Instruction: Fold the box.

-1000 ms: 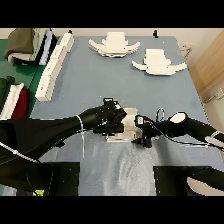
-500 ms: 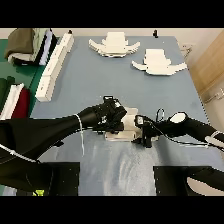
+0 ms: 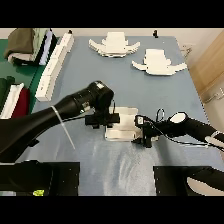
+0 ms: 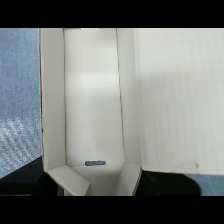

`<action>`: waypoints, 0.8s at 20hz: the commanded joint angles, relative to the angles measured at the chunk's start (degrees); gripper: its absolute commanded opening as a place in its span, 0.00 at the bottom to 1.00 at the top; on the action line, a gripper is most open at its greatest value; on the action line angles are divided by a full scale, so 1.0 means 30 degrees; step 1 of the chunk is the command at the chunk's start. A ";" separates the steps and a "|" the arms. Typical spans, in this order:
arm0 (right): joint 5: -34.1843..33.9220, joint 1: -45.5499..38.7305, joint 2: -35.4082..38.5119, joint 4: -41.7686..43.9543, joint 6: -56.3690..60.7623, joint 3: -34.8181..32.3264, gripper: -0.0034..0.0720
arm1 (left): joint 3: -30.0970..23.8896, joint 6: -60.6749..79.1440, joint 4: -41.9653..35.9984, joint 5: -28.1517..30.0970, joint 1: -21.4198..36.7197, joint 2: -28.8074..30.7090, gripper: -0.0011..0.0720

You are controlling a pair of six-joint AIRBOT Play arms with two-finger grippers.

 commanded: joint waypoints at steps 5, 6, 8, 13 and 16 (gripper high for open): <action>0.0007 -0.0007 0.0000 0.0007 0.0000 0.0007 0.76 | 0.0044 0.7817 -0.1005 -0.1741 0.2390 0.2958 0.04; 0.0007 -0.0007 0.0000 0.0007 0.0000 0.0007 0.76 | 0.0015 0.9275 -0.1013 -0.1661 0.2353 0.2936 0.04; 0.0007 -0.0007 0.0000 0.0007 0.0000 0.0007 0.76 | -0.0204 1.2342 -0.0984 -0.1246 0.2353 0.2863 0.04; 0.0000 -0.0015 0.0000 0.0007 0.0000 0.0015 0.76 | -0.1581 2.3773 -0.3541 -0.0204 0.5530 0.2958 0.03; 0.0000 -0.0015 0.0000 0.0000 0.0007 0.0015 0.76 | -0.3905 3.2982 -0.6375 0.1348 0.8211 0.3293 0.04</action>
